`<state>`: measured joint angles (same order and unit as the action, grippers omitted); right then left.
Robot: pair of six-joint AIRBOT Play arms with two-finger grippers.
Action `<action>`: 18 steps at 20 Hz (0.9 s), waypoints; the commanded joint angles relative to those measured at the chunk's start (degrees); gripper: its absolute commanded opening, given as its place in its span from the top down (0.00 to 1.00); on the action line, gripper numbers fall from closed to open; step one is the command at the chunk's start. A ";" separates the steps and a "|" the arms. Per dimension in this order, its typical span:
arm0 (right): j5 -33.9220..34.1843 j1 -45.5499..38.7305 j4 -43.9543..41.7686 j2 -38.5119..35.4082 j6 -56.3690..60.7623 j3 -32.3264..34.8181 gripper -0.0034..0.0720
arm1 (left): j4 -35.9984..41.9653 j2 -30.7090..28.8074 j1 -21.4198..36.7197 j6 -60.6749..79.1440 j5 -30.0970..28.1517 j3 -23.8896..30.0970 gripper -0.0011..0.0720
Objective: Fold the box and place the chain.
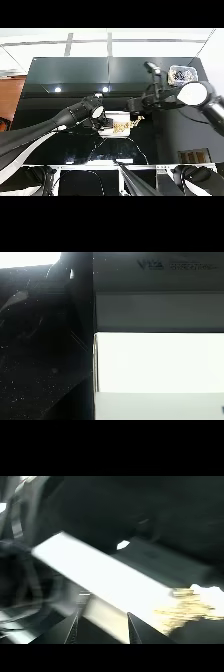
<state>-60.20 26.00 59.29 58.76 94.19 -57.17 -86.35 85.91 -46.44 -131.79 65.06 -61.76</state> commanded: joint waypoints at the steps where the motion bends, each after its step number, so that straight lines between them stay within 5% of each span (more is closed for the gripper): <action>1: -2.89 -2.69 10.80 -2.51 -7.85 2.58 0.47 | -0.02 0.02 0.00 0.00 0.07 -0.04 0.94; 3: 0.63 -2.67 11.28 -2.43 -18.27 8.48 0.45 | -0.02 0.02 0.00 0.00 0.09 -0.04 0.94; 4: 4.02 -2.67 11.26 -2.34 -22.43 12.02 0.16 | 0.00 0.02 0.00 0.00 0.07 -0.04 0.94; 5: 7.63 -2.67 11.02 -2.05 -26.69 15.69 0.01 | 0.00 0.02 0.00 0.00 0.07 -0.04 0.94; 8: 13.97 -2.64 10.73 -0.76 -45.03 22.93 0.02 | -0.02 0.02 0.00 0.02 0.11 -0.04 0.94; 10: 15.39 -2.67 8.22 -0.33 -68.50 24.96 0.02 | 0.00 0.02 0.00 0.02 0.11 -0.04 0.94; 13: 16.26 -5.11 -9.11 2.73 -90.88 24.55 0.02 | 0.04 0.02 0.00 0.00 0.26 -0.04 0.94; 18: 19.39 -5.18 -16.72 9.64 -100.28 23.91 0.02 | 0.04 0.02 0.00 0.00 0.20 -0.04 0.94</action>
<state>-43.79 21.10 49.78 65.12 4.89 -33.36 -86.32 85.91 -46.44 -131.79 65.21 -61.76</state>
